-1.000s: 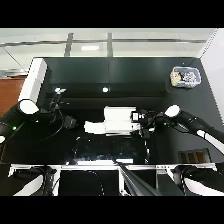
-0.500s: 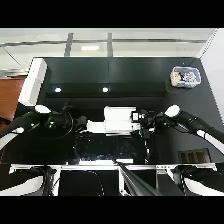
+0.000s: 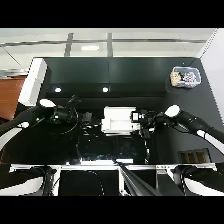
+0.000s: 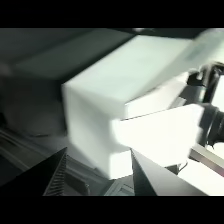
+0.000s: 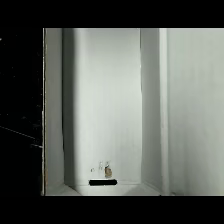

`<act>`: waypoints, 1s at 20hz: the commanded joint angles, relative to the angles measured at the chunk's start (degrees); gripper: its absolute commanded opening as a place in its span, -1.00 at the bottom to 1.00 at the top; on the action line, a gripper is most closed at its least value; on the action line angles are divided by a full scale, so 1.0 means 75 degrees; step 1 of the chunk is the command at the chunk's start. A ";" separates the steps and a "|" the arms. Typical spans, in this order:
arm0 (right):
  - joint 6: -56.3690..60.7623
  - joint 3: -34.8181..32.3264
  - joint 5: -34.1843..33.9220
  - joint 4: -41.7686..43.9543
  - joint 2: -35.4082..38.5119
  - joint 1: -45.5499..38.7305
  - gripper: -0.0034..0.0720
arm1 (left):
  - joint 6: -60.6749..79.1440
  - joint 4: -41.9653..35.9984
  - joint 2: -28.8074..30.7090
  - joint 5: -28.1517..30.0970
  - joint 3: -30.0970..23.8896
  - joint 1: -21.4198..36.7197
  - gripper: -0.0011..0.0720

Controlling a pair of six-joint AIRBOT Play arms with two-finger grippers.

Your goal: Fold the box and place the chain.

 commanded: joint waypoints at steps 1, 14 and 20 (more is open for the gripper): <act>0.0000 0.0000 0.0003 0.0003 -0.0006 -0.0003 -0.73 | -0.0294 0.0090 -0.0017 0.0102 0.0428 -0.0495 0.34; 0.0003 0.0000 0.0003 0.0003 -0.0003 -0.0003 -0.74 | -0.6656 0.5149 -0.0023 0.0901 0.2124 -0.2888 0.24; 0.0000 0.0000 0.0003 0.0003 -0.0003 -0.0003 -0.74 | -0.7589 0.5668 -0.0221 0.1247 0.2157 -0.3474 0.01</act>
